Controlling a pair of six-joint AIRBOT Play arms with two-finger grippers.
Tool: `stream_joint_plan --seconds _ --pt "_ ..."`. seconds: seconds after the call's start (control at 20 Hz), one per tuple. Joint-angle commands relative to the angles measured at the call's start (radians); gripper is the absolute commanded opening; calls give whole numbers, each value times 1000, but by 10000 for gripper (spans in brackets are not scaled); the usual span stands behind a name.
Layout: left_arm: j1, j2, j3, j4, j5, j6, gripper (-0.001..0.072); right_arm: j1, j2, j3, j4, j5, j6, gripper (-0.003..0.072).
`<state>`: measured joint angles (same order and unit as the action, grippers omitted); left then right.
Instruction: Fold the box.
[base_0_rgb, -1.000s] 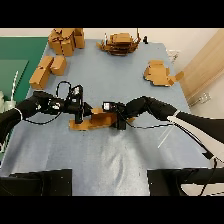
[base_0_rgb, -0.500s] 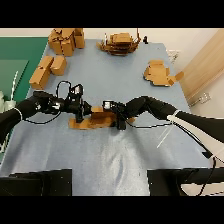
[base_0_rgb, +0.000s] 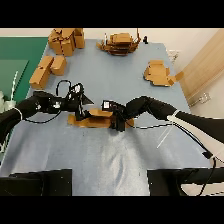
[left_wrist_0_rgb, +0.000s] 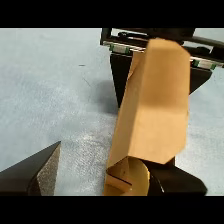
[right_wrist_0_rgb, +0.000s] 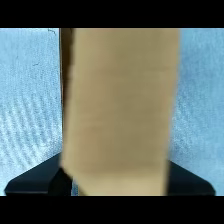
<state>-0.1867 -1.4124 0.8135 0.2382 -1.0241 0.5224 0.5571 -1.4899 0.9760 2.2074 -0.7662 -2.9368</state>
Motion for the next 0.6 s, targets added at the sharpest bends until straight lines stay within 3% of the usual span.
stream_joint_plan --seconds 0.0,0.05,0.15,0.2,0.25,0.4,0.5,0.55 --pt "21 23 1 0 2 0 609 -1 -1 0 1 2 8 448" --pt "41 40 1 11 2 0 608 -1 -1 0 0 2 8 448" --pt "104 87 0 39 -1 -56 439 -2 -1 0 0 2 8 448" --pt "142 116 0 74 -11 -126 275 -2 0 0 0 2 8 447" --pt "185 149 0 140 -37 -224 28 -2 0 0 0 2 8 448" --pt "271 217 0 360 -216 -633 16 -2 -1 0 0 4 8 448" --pt "240 220 -8 375 -423 -703 15 -2 0 0 0 10 8 448" --pt "192 224 -10 367 -432 -710 14 -2 -1 0 0 10 8 447"
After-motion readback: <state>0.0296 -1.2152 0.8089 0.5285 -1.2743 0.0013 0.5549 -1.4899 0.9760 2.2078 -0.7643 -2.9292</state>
